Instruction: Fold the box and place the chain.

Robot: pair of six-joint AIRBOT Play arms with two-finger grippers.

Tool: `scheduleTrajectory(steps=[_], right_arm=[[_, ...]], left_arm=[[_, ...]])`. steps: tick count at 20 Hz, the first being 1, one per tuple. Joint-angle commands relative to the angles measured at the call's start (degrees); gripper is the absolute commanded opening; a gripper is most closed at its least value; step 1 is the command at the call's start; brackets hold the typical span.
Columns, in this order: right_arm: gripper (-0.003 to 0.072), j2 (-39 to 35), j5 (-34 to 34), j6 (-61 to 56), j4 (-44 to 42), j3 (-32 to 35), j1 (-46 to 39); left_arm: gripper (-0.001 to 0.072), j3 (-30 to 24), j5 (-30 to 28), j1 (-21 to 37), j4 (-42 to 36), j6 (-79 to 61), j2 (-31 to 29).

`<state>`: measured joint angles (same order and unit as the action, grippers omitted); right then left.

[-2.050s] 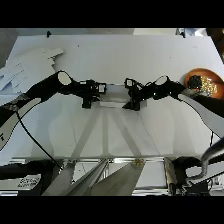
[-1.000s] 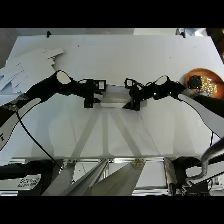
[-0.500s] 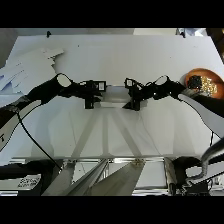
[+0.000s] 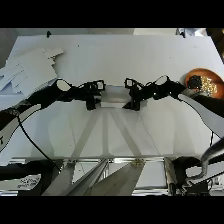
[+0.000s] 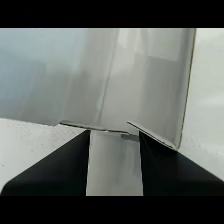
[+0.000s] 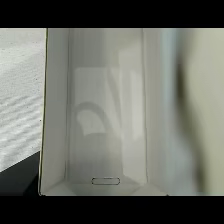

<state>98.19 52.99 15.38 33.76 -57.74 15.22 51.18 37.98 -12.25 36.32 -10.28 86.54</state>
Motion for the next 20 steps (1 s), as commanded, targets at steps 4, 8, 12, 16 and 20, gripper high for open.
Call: scheduleTrajectory(steps=[4,8,12,16,20], right_arm=[[0.0516,0.02,0.02,0.13,0.07,0.0,0.07],[0.0516,0.02,0.0,0.13,0.07,0.0,0.07],[0.0516,0.02,0.0,0.13,0.07,0.02,0.07],[0.0516,0.02,0.0,0.13,0.07,0.02,0.07],[0.0516,0.02,0.02,0.13,0.07,0.02,0.07]], left_arm=[[0.0346,-0.13,2.32,0.02,-3.21,-0.37,-1.64],[0.0347,-0.13,8.24,0.02,-2.84,-5.57,-1.62],[0.0356,-0.13,6.05,0.66,-2.84,-5.62,-1.75],[0.048,-0.17,2.73,2.49,-1.97,-6.64,-1.73],[0.0584,-0.24,1.66,3.04,-0.74,-7.96,-1.73]])
